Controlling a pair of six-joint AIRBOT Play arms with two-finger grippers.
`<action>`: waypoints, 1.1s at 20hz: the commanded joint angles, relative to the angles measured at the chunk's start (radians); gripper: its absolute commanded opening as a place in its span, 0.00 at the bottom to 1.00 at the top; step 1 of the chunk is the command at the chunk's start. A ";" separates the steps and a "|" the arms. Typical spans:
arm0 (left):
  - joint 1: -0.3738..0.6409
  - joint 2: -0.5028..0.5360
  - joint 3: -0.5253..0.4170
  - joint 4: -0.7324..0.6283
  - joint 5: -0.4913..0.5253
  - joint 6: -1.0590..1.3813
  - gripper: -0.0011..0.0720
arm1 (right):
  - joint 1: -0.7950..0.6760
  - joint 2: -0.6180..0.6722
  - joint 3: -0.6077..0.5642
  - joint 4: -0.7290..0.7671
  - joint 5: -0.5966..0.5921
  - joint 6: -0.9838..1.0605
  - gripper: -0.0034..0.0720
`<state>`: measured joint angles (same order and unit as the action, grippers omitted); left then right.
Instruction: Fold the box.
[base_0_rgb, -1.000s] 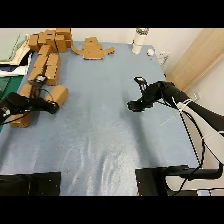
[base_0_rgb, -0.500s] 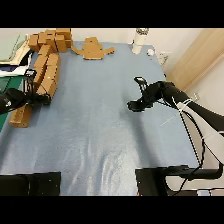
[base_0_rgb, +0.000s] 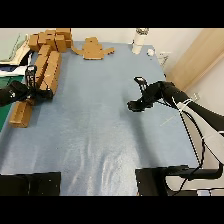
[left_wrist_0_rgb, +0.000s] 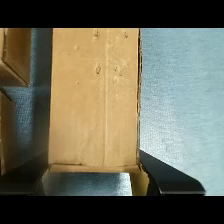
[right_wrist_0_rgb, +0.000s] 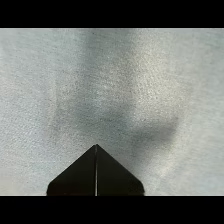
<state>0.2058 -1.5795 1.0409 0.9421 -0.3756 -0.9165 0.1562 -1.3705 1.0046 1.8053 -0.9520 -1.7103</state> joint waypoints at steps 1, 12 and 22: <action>0.001 -0.012 0.011 0.005 -0.022 -0.020 0.74 | 0.000 -0.001 0.001 0.000 0.000 0.000 0.05; 0.042 -0.007 0.056 0.009 -0.184 -0.061 0.96 | 0.000 -0.001 0.001 0.000 0.000 0.000 0.05; 0.083 -0.004 0.127 0.009 -0.327 -0.072 0.97 | 0.000 -0.001 0.001 0.000 0.000 0.000 0.05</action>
<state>0.2836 -1.5852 1.1461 0.9524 -0.6575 -0.9886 0.1562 -1.3705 1.0046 1.8057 -0.9516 -1.7100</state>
